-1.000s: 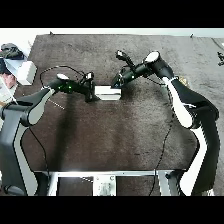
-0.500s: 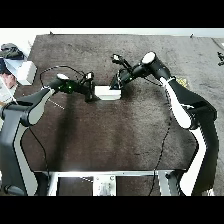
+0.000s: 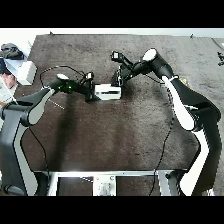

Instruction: Fold the box and place the chain.

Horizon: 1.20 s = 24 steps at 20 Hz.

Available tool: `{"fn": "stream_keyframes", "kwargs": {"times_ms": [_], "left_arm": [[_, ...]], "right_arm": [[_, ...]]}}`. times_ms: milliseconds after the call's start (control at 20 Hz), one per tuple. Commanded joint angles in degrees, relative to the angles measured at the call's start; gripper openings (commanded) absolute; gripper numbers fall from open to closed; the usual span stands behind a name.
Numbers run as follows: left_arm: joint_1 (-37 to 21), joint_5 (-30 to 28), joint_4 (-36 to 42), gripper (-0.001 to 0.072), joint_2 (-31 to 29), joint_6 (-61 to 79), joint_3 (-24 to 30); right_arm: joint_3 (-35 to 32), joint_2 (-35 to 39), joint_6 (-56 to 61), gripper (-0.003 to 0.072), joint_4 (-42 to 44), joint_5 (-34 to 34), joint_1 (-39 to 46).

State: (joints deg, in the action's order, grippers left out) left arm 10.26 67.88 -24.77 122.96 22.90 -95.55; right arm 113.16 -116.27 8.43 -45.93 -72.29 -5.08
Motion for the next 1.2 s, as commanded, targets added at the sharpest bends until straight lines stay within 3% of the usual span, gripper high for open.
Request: {"fn": "stream_keyframes", "kwargs": {"times_ms": [0, 350, 400, 450, 500, 750, 1150], "left_arm": [[-0.02, 0.09, -0.04, 0.0340, 0.02, 0.04, -0.04], [-0.02, 0.07, -0.04, 0.0340, 0.02, 0.04, -0.04], [-0.02, 0.07, -0.04, 0.0340, 0.02, 0.04, -0.04], [-0.02, 0.07, -0.04, 0.0340, 0.02, 0.04, -0.02], [-0.02, 0.07, -0.04, 0.0340, 0.02, 0.04, -0.02], [-0.02, 0.07, -0.04, 0.0340, 0.02, 0.04, -0.02], [-0.02, 0.07, -0.04, 0.0340, 0.02, 0.04, -0.02]], "right_arm": [[0.04, 0.17, -0.04, 0.0277, -2.84, 1.81, -0.94], [0.04, 0.22, 0.37, 0.0275, -6.56, 1.60, -2.97], [0.04, 0.24, 0.37, 0.0263, -6.58, 1.62, -3.06], [0.04, 0.24, 0.37, 0.0186, -6.58, 1.57, -3.06], [0.04, 0.24, 0.37, 0.0172, -6.58, 1.29, -3.06], [0.04, 0.22, 0.68, 0.0172, -6.60, -3.74, -3.06], [0.02, -0.09, 1.68, 0.0172, -6.58, -3.76, -3.19]]}}
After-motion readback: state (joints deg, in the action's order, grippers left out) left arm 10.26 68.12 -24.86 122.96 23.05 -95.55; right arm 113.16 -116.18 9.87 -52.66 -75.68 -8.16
